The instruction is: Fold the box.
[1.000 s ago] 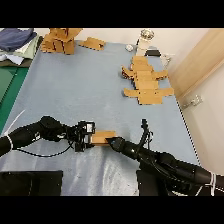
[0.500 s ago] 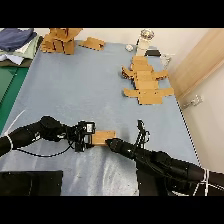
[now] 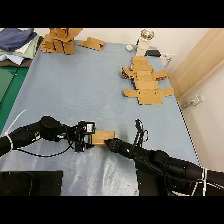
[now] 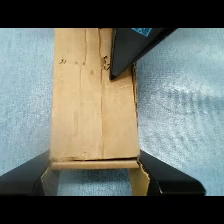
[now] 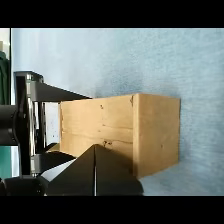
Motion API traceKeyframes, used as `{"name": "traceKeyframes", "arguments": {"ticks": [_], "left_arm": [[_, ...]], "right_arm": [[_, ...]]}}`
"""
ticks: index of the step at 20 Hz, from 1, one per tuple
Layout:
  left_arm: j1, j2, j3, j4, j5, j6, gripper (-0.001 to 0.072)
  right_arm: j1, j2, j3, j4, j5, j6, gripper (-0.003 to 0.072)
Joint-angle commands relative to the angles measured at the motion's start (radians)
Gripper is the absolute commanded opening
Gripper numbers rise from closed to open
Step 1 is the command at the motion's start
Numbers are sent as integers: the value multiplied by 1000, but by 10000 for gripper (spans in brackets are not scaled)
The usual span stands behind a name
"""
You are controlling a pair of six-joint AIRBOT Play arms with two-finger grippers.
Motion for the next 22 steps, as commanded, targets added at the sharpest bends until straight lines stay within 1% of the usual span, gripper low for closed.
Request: {"name": "traceKeyframes", "arguments": {"ticks": [1, 5, 9, 11, 15, 22], "left_arm": [[1, 0, 0, 0, 0, 0, 478], [1, 0, 0, 0, 0, 0, 479], [1, 0, 0, 0, 0, 0, 479], [1, 0, 0, 0, 0, 0, 478], [1, 0, 0, 0, 0, 0, 479], [1, 0, 0, 0, 0, 0, 479]], "right_arm": [[1, 39, 33, -34, 19, 0, 3], [1, 39, 99, -49, 10, 0, 3], [6, -58, 156, -56, 6, 1, 3], [33, -111, 180, -56, 7, 1, 3], [77, -164, 185, -44, -2, 23, 3], [80, -197, 185, -43, -10, 28, 3]]}}
